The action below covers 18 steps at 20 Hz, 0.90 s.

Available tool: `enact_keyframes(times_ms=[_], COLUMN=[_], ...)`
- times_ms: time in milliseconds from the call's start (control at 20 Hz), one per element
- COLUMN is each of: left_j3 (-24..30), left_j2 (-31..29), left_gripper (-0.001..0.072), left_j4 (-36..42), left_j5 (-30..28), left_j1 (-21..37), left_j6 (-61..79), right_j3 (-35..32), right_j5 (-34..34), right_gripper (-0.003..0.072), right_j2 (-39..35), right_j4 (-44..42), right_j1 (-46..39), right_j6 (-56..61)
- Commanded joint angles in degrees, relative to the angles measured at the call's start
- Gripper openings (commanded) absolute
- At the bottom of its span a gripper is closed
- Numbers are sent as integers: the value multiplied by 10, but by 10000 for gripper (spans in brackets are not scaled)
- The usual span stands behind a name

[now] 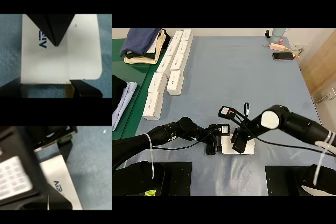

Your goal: Fold the box.

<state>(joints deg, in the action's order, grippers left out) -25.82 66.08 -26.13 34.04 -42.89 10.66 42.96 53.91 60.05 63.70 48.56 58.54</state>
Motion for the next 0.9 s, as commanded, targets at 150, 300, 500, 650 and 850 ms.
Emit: enact_keyframes(times_ms=[150,300,500,650,850], left_j3=[0,0,0,0,0], left_j2=[0,0,0,0,0], left_gripper=[518,518,518,518,518], left_j4=[0,0,0,0,0], left_j5=[0,0,0,0,0], left_j1=[0,0,0,0,0], left_j6=[0,0,0,0,0], right_j3=[-149,-190,-191,-191,-191], right_j5=[-164,-165,-184,-202,-205], right_gripper=[95,403,445,446,446], right_j2=[-163,-213,-210,-201,-201], right_j4=[90,125,227,249,250], right_j1=[92,105,103,103,104], right_j6=[-7,-44,-57,-57,-57])
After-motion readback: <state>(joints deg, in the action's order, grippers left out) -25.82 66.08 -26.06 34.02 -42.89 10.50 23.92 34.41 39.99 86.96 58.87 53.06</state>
